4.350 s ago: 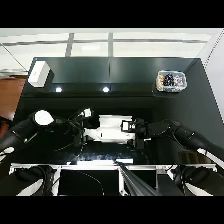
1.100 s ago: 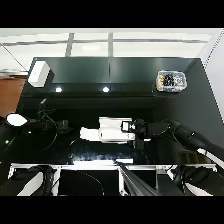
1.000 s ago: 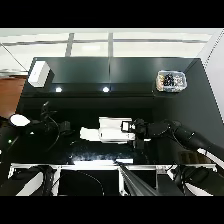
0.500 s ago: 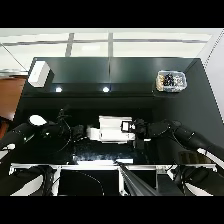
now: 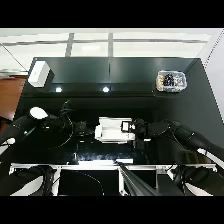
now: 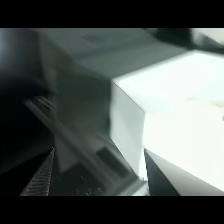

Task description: Fold the box and place the chain.

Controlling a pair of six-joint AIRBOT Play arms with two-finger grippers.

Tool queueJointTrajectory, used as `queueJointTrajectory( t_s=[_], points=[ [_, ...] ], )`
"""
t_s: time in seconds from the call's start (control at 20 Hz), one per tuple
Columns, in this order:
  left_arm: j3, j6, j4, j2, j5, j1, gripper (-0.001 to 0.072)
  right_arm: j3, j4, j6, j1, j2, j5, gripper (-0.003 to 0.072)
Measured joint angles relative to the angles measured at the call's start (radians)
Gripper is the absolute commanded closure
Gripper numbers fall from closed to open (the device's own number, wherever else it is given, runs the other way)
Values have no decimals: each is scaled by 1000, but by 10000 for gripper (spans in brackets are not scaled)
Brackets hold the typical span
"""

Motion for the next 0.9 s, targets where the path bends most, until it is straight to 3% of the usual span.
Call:
queueJointTrajectory(
  t_s=[0.2,0.9],
  points=[
    [29,-9,-6,14,-4,-71,62,0,0,0,0,0,0,259],
    [41,-282,122,19,246,-311,62,0,0,0,0,0,1,258]
  ],
)
